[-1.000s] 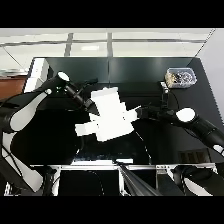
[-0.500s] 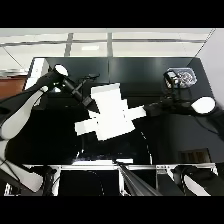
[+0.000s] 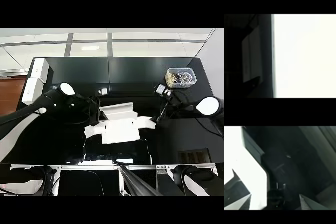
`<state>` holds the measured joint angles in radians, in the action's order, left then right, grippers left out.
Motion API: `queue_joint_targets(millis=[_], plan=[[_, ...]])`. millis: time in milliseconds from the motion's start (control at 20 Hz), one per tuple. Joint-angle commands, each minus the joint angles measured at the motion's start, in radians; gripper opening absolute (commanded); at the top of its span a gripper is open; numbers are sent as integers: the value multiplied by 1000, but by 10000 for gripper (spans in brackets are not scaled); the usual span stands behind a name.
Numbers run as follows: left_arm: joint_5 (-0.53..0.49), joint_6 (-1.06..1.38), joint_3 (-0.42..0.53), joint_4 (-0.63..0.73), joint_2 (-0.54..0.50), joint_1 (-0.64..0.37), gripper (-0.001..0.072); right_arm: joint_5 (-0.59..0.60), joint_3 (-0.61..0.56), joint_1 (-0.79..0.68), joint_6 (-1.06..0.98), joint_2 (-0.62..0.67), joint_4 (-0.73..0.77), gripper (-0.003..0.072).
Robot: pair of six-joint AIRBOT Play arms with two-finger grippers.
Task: Fold the box and place the chain.
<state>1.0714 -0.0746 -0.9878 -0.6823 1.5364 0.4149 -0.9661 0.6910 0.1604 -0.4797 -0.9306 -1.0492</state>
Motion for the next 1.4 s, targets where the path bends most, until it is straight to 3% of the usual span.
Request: queue_joint_targets(millis=[0, 300, 600, 850, 1350], plan=[[-80, 71, 19, -33, 30, 36, 27, 10, -34, 65, 95, -1, 21, 698], [-95, 68, 15, -57, 30, 35, 29, 6, -93, 161, 224, -12, 37, 698], [-95, 68, 14, -57, 30, 35, 28, 41, -136, 274, 366, -114, 103, 698], [-94, 68, 14, -57, 30, 36, 28, 205, -136, 352, 383, -146, 102, 698], [-94, 68, 14, -57, 30, 35, 29, 235, -107, 336, 383, -126, 193, 698]])
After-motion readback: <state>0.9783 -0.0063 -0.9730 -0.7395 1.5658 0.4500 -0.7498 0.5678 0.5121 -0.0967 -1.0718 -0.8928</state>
